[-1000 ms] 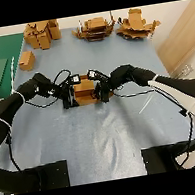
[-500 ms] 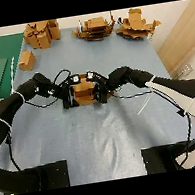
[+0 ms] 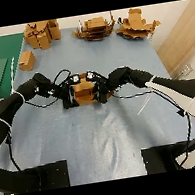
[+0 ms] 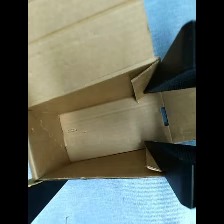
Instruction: Fold the box.
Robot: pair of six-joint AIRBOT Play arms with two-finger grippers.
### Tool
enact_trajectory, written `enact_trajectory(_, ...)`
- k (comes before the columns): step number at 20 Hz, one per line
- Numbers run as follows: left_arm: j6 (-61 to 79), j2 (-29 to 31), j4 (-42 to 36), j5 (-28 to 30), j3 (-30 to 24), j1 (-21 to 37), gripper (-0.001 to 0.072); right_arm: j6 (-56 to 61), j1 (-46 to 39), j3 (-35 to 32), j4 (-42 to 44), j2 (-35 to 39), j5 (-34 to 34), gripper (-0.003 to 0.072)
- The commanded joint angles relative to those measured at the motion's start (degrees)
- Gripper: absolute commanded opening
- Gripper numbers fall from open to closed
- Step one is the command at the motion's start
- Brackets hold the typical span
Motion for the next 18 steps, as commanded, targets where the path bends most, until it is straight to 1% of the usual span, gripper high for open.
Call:
enact_trajectory(1, 0.1, 0.0, 0.1, 0.0, 0.0, 0.0, 0.0364, 1.6, 0.0, 0.0, -2.7, 0.3, 0.0, 0.0568)
enact_trajectory(3, 0.1, 0.0, 0.1, 0.0, 0.0, 0.0, 0.0364, 7.9, 0.0, 0.0, -7.8, 1.3, -0.1, 0.0568)
enact_trajectory(4, 0.1, 0.0, 0.1, 0.0, 0.0, 0.0, 0.0364, 12.3, 0.0, 0.0, -10.8, 2.0, -0.4, 0.0535)
enact_trajectory(5, 0.1, 0.0, 0.1, 0.0, 0.0, 0.0, 0.0364, 16.5, 0.0, 0.0, -14.1, 2.8, -1.2, 0.0416)
enact_trajectory(6, 0.1, 0.0, 0.1, 0.0, 0.0, 0.0, 0.0364, 19.9, -0.1, 0.0, -16.8, 3.5, -2.0, 0.0349)
enact_trajectory(7, 0.1, 0.0, 0.1, 0.0, 0.0, 0.0, 0.0364, 22.3, -0.1, 0.0, -18.9, 4.1, -3.0, 0.0344)
enact_trajectory(8, 0.1, 0.0, 0.1, 0.0, 0.0, 0.0, 0.0364, 23.6, -0.1, 0.0, -20.1, 4.6, -4.0, 0.026)
enact_trajectory(9, 0.1, 0.0, 0.1, 0.0, 0.0, 0.0, 0.0364, 24.9, -0.2, 0.0, -20.9, 5.1, -5.1, 0.0051)
enact_trajectory(10, 0.1, 0.0, 0.1, 0.0, 0.0, 0.0, 0.0364, 26.7, -0.5, 0.0, -20.7, 5.6, -5.6, 0.0007)
enact_trajectory(11, 0.1, 0.0, 0.1, 0.0, 0.0, 0.0, 0.0364, 31.6, -1.3, 0.0, -20.3, 6.3, -4.9, 0.0006)
enact_trajectory(12, 0.1, 0.0, 0.2, 0.0, 0.0, 0.0, 0.0364, 35.5, -2.4, 0.0, -18.2, 7.1, -4.6, 0.0005)
enact_trajectory(15, 0.1, 0.0, 0.2, 0.0, 0.0, 0.0, 0.0364, 41.4, -9.1, -0.2, -6.8, 11.2, -5.3, 0.0004)
enact_trajectory(16, 0.1, 0.0, 0.2, 0.0, 0.0, 0.0, 0.0364, 44.6, -11.7, -0.3, -5.2, 12.8, -5.5, 0.0004)
enact_trajectory(18, 0.1, 0.0, 0.6, 0.0, 0.0, 0.0, 0.0364, 52.8, -17.8, -1.5, -5.3, 16.2, -6.4, 0.0004)
